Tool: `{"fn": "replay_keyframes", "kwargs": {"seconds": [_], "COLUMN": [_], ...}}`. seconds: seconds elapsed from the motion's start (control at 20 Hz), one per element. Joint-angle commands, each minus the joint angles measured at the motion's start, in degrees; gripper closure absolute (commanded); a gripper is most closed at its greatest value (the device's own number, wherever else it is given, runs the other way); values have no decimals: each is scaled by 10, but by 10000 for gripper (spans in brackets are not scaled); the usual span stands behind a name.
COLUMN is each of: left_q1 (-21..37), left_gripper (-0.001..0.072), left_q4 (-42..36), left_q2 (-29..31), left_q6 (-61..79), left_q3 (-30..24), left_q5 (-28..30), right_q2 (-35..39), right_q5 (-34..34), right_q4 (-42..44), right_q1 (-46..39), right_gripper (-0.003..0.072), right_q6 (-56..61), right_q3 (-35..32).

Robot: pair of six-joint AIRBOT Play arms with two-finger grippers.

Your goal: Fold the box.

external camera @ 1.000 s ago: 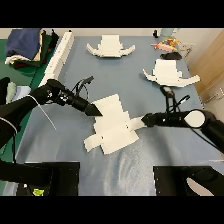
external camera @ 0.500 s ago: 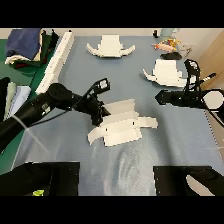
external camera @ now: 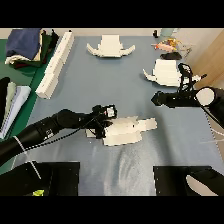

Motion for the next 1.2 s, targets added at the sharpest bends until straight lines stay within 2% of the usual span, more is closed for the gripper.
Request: {"fn": "replay_keyframes", "kwargs": {"seconds": [0.0,0.2,0.25,0.3,0.4,0.5,0.75,1.15], "left_q1": [-13,-10,-3,10,57,94,101,97], "left_gripper": [697,697,697,697,697,697,697,696], "left_q4": [2,6,6,6,6,4,-36,-37], "left_q2": [-21,-24,-18,-14,-14,-21,-45,-108], "left_q6": [6,1,-9,-22,-42,-40,16,24], "left_q3": [-13,-4,8,24,62,80,90,90], "left_q5": [32,30,13,-22,-141,-197,-206,-189], "right_q2": [-4,-4,-4,-4,-4,-4,-4,-4], "right_q5": [0,0,1,1,1,0,0,0], "right_q4": [6,6,6,6,7,9,11,11], "right_q1": [1,1,1,1,1,1,1,1], "right_gripper": [199,199,199,199,199,200,203,203], "right_q6": [0,0,0,0,0,0,0,0], "right_q3": [0,0,0,0,0,0,0,0]}}
